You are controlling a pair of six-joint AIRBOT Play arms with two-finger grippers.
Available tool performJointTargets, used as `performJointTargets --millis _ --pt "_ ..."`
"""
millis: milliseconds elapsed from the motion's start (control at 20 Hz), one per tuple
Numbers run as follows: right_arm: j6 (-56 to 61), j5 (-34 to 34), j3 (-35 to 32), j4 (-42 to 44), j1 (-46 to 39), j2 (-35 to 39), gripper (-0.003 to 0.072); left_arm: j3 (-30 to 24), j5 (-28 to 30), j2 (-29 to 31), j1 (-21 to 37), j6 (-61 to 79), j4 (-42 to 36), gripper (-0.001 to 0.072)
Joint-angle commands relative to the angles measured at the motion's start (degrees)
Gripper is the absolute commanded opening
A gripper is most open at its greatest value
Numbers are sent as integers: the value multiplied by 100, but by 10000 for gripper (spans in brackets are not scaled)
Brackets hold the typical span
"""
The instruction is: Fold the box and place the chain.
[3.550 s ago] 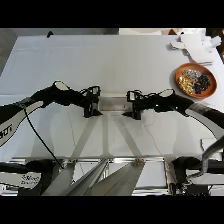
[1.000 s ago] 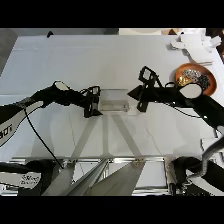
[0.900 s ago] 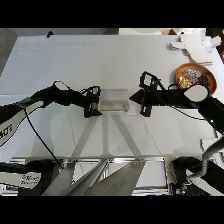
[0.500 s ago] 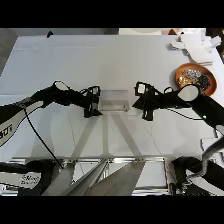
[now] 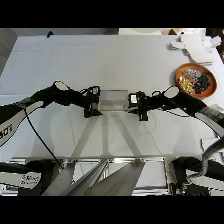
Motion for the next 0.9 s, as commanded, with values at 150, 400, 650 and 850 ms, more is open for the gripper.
performJointTargets --millis 150,400,650,850 --pt "-245 -243 0 452 0 -98 147 -2 0 0 0 4 2 274" --pt "-157 -240 0 407 0 -98 110 -2 0 0 0 7 0 274" --pt "315 -11 0 101 0 -68 284 -2 0 0 0 7 0 274" --pt "728 229 -2 -553 0 118 281 -2 0 0 0 7 0 274"
